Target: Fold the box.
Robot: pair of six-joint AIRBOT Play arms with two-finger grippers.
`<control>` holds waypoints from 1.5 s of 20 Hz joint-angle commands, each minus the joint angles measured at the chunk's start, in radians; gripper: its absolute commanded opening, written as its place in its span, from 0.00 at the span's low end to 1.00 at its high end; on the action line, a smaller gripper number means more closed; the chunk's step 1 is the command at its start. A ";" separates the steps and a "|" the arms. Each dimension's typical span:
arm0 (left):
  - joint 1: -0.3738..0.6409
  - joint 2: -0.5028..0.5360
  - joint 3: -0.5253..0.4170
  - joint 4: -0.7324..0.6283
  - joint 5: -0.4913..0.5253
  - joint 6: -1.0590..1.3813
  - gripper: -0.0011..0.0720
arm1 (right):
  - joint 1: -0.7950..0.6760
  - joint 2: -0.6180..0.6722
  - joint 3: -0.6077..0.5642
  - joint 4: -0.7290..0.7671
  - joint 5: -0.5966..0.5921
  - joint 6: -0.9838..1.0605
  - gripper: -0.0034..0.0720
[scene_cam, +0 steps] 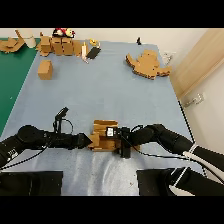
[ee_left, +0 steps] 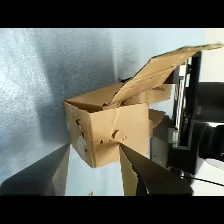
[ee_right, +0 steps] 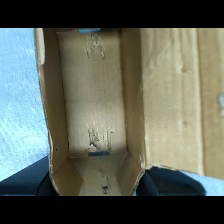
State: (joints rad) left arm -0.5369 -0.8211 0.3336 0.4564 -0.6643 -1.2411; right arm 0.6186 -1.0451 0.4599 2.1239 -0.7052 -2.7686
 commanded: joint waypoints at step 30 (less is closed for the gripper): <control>-0.312 -0.143 0.315 0.738 -0.030 -0.723 0.69 | 0.000 0.001 0.001 0.000 -0.002 0.000 0.82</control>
